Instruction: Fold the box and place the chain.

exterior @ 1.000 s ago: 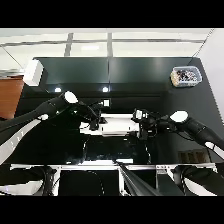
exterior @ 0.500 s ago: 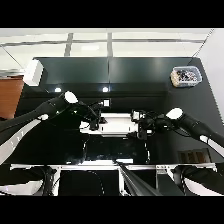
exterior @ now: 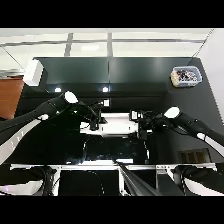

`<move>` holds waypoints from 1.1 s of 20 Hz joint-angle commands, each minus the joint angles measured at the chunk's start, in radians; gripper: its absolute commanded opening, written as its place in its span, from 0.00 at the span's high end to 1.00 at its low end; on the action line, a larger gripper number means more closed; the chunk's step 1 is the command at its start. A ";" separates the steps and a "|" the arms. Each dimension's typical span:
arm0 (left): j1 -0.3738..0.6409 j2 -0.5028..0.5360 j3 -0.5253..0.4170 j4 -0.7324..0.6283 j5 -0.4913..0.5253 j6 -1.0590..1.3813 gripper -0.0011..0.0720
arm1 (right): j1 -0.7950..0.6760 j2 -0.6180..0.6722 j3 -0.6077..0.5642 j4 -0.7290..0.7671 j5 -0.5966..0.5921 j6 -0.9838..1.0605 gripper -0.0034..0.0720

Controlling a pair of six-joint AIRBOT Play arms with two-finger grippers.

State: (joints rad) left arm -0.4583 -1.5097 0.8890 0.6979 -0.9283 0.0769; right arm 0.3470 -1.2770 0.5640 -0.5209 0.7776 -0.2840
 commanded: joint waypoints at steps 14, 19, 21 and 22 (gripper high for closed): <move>0.000 0.000 0.001 0.001 -0.011 0.002 0.95 | 0.031 -0.014 0.011 -0.068 -0.041 0.082 0.01; 0.000 0.000 0.001 0.001 -0.011 0.001 0.95 | 0.045 -0.016 0.011 -0.090 -0.045 0.087 0.01; 0.000 0.000 0.001 0.001 -0.011 0.001 0.95 | 0.046 -0.017 0.011 -0.090 -0.045 0.087 0.01; 0.001 0.000 0.001 0.001 -0.011 0.001 0.95 | 0.046 -0.017 0.011 -0.092 -0.045 0.087 0.01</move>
State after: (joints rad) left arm -0.4583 -1.5101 0.8890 0.6987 -0.9394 0.0780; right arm 0.3893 -1.2926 0.5755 -0.6022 0.7311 -0.2001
